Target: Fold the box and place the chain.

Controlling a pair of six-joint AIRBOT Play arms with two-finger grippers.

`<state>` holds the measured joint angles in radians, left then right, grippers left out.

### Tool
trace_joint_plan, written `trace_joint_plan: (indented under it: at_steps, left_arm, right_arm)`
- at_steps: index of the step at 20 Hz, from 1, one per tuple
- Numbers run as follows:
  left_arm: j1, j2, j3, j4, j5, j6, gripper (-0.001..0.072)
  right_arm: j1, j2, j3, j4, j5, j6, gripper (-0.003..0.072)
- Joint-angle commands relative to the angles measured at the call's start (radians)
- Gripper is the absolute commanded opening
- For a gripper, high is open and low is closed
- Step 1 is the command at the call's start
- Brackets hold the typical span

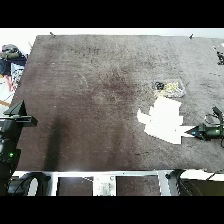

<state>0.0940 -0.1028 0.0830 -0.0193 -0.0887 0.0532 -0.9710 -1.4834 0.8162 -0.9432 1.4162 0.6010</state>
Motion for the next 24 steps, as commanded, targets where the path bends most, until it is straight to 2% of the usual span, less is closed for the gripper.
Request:
trace_joint_plan:
  at_steps: [1,3,6,10,13,16,21,24]
  left_arm:
    - [0.0,0.0,-0.001,0.001,0.0,0.0,0.0013]
    - [0.0,0.0,-0.001,0.0,0.0,0.0,0.0013]
    - [0.0,0.0,-0.001,0.0,0.0,0.0,0.0013]
    - [0.0,0.0,-0.001,0.0,0.0,0.0,0.0013]
    - [0.0,0.0,-0.001,0.0,0.0,0.0,0.0013]
    - [0.0,0.0,-0.001,0.0,0.0,0.0,0.0013]
    - [0.0,0.0,0.0,0.006,0.023,0.034,0.0013]
    - [0.0,0.0,0.003,0.006,0.029,0.033,0.0013]
  right_arm:
    - [0.029,0.027,-0.023,0.171,0.11,-0.069,0.0009]
    - [0.117,0.074,-0.08,0.316,0.113,-0.148,0.0009]
    - [0.333,0.1,-0.148,0.489,0.09,-0.16,0.0009]
    - [0.64,0.099,-0.163,0.626,-0.126,-0.138,0.0009]
    - [0.808,0.098,-0.132,0.649,-0.326,-0.087,0.0009]
    - [0.913,0.073,-0.079,0.65,-0.436,-0.064,0.0009]
    - [0.993,-0.054,0.072,0.648,-0.441,-0.047,0.0009]
    - [1.016,-0.092,0.114,0.602,-0.439,-0.048,0.001]
